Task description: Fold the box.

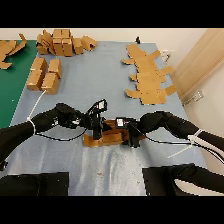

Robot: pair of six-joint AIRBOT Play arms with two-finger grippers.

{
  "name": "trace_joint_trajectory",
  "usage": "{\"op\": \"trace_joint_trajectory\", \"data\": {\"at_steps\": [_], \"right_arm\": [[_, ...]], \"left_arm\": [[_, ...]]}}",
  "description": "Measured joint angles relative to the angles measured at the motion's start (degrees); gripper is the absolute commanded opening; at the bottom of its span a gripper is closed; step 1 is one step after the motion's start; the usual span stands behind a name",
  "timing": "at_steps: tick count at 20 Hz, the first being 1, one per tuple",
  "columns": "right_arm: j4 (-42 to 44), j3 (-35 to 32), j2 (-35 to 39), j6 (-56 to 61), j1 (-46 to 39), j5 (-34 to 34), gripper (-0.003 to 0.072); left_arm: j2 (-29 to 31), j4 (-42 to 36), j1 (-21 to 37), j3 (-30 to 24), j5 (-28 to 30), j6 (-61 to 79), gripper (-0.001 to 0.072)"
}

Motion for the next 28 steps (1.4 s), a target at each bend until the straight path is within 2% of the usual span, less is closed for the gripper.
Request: {"op": "trace_joint_trajectory", "data": {"at_steps": [3,4,6,28], "right_arm": [[0.0,0.0,0.0,0.0,0.0,0.0,0.0713],[0.0,0.0,0.0,0.0,0.0,0.0,0.0692],[0.0,0.0,0.0,0.0,0.0,-0.1,0.0582],[-0.8,0.0,0.0,0.0,0.1,-0.2,0.0582]], "left_arm": [[0.0,0.0,0.0,0.0,0.0,0.0,0.0012],[0.0,0.0,0.0,0.0,0.0,0.0,0.0012],[0.0,0.0,0.0,0.0,0.0,0.0,0.0012],[0.0,0.0,0.0,0.0,0.0,0.0,0.0012]]}}
